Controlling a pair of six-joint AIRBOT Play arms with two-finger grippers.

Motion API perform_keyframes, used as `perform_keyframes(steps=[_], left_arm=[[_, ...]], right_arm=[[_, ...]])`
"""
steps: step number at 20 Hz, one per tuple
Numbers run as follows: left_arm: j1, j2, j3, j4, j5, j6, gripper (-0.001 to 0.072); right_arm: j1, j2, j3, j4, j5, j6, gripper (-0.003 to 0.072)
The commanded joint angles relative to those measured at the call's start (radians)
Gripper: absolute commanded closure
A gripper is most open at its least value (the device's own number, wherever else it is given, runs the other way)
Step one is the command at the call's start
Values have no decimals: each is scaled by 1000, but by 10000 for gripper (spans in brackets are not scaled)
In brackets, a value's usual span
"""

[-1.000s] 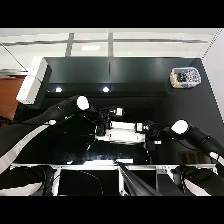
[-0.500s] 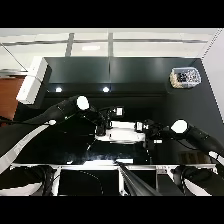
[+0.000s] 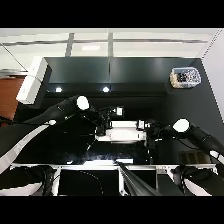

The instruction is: Fold the box and place the chain.

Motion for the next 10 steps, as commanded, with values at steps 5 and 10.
perform_keyframes(steps=[5,10], left_arm=[[0,-1,-1,0,13,0,682],[0,-1,-1,0,28,0,682]], right_arm=[[-1,0,-1,63,6,-67,-11],[-1,0,-1,64,15,-67,-11]])
